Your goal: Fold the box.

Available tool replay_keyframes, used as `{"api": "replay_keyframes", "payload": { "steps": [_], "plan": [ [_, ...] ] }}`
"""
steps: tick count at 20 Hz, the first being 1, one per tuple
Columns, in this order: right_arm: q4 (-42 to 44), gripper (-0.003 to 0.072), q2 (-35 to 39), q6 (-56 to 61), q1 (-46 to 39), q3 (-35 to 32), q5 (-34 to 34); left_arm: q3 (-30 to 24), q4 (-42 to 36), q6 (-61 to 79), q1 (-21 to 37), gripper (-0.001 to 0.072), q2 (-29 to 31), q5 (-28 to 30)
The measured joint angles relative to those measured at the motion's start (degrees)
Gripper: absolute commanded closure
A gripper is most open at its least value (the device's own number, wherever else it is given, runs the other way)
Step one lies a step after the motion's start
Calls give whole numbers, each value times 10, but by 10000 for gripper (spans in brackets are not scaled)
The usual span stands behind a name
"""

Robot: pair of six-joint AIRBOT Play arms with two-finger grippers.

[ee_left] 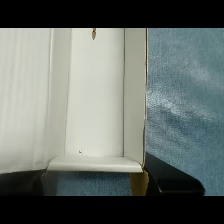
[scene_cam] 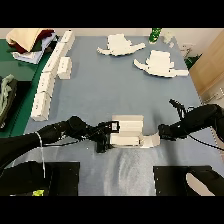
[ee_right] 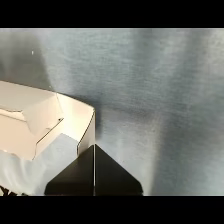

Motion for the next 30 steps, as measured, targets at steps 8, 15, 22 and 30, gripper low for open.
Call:
{"api": "replay_keyframes", "payload": {
  "steps": [8, 15, 22, 30],
  "plan": [
    [4, 686, 0, 0, 0, -37, 30, 0, 0, 0, 0, 238, 0, 0],
    [71, 686, 0, -26, 0, -40, 18, 0, 1, 0, 0, 238, 0, 0],
    [88, 685, 11, -34, 0, -21, 3, 0, 0, 0, 0, 238, 0, 0],
    [-23, 685, 6, 1, 0, -19, 19, 0, 0, 0, 0, 238, 0, 0]
  ]
}}
